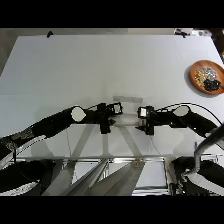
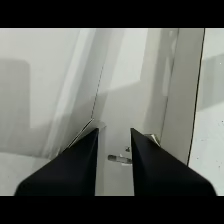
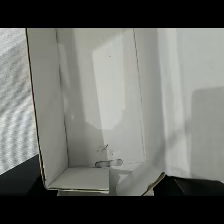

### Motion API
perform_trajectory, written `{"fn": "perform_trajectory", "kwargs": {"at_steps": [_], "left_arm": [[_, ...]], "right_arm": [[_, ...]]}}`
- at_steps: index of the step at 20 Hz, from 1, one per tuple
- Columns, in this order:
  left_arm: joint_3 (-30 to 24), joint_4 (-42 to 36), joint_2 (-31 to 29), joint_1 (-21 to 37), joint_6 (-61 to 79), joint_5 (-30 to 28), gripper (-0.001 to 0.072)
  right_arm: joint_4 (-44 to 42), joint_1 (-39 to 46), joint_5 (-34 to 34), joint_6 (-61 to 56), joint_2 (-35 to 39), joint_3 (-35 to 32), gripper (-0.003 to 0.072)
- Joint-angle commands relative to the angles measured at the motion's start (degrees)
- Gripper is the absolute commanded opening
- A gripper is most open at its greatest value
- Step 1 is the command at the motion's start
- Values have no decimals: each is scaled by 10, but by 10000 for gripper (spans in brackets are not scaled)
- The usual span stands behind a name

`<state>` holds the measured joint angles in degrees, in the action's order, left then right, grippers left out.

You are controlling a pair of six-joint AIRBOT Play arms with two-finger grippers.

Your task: Fold the box and place the chain.

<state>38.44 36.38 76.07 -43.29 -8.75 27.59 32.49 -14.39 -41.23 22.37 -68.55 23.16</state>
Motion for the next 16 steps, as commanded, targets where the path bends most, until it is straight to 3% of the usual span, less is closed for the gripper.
{"fn": "perform_trajectory", "kwargs": {"at_steps": [1,7,8,12,16], "left_arm": [[0,-21,2,0,28,14,324],[0,-21,3,0,28,14,367],[0,-21,3,0,28,13,440],[0,-21,3,0,28,13,506],[0,-25,6,0,28,13,487]], "right_arm": [[0,-1,-1,0,0,0,482],[1,-1,-1,0,0,0,482],[0,-1,-1,0,0,0,482],[1,-1,-1,0,0,0,482],[0,-1,-1,0,0,0,482]]}}
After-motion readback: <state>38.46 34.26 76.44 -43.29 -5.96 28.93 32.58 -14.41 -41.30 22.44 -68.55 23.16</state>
